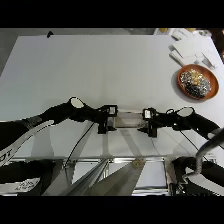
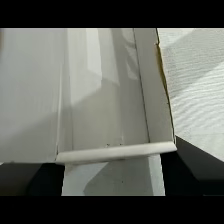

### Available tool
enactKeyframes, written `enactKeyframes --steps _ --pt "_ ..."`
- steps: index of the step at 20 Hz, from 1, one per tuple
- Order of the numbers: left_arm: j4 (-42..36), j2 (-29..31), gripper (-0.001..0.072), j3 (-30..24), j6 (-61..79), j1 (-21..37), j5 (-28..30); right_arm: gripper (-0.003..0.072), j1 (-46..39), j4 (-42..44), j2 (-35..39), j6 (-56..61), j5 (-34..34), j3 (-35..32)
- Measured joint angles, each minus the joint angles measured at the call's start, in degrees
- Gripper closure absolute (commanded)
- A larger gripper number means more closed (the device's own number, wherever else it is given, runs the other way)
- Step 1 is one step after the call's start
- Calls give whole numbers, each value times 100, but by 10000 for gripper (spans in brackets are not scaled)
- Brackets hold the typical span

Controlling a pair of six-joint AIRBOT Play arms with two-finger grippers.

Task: Fold the box and place the chain.

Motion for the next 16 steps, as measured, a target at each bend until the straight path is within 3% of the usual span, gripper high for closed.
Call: enactKeyframes --steps 16 --pt "50 -35 317 0 -24 0 0 349 0 0 0 -2 -2 0"
